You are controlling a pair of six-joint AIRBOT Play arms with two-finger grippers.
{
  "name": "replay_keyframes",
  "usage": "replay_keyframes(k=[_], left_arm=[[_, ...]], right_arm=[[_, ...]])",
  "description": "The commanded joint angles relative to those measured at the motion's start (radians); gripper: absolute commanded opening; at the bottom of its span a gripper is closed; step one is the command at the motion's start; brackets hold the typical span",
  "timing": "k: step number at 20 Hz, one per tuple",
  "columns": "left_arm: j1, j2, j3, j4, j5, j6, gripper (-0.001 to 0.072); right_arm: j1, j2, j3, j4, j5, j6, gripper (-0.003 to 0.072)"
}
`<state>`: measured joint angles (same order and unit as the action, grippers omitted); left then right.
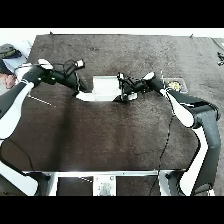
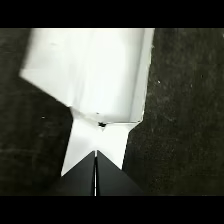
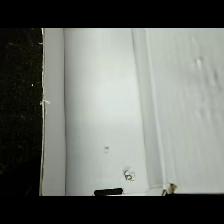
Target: Fold the box and place the chain.
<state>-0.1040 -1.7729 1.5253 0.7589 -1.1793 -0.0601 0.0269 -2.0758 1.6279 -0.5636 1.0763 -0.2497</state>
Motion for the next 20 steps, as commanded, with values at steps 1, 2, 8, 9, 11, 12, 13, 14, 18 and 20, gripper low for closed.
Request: replay_keyframes(k=[1, 2, 8, 9, 11, 12, 13, 14, 18, 20], left_arm=[[0.060, 0.087, -0.010, 0.014, 0.019, -0.248, 0.0005], [0.091, 0.094, -0.014, 0.015, 0.018, -0.332, 0.0005], [0.203, 0.095, -0.177, 0.016, 0.065, -0.715, 0.0007], [0.205, 0.094, -0.204, 0.017, 0.091, -0.729, 0.0007], [0.205, 0.094, -0.243, 0.016, 0.122, -0.763, 0.0007], [0.205, 0.094, -0.257, 0.014, 0.126, -0.774, 0.0007], [0.205, 0.094, -0.266, 0.010, 0.132, -0.791, 0.0008], [0.205, 0.094, -0.274, -0.001, 0.144, -0.799, 0.0008], [0.198, 0.024, -0.277, -0.071, 0.145, -0.841, 0.0007], [0.198, -0.017, -0.277, -0.143, 0.140, -0.816, 0.0007]], right_arm=[[0.001, 0.000, 0.000, 0.000, 0.000, 0.000, 0.0393], [0.001, 0.000, 0.000, 0.000, 0.000, 0.000, 0.0393], [0.001, 0.000, 0.000, 0.000, 0.000, 0.000, 0.0393], [0.001, 0.000, 0.000, 0.000, 0.000, 0.000, 0.0393], [0.001, 0.000, 0.000, 0.000, 0.000, 0.000, 0.0393], [0.001, 0.000, 0.000, 0.000, 0.000, 0.000, 0.0393], [0.001, 0.000, 0.000, 0.000, 0.000, 0.000, 0.0393], [0.001, 0.000, 0.000, 0.000, 0.000, 0.000, 0.0393], [0.001, 0.000, 0.000, 0.000, 0.000, 0.000, 0.0393], [0.001, 0.000, 0.000, 0.000, 0.000, 0.000, 0.0393]])
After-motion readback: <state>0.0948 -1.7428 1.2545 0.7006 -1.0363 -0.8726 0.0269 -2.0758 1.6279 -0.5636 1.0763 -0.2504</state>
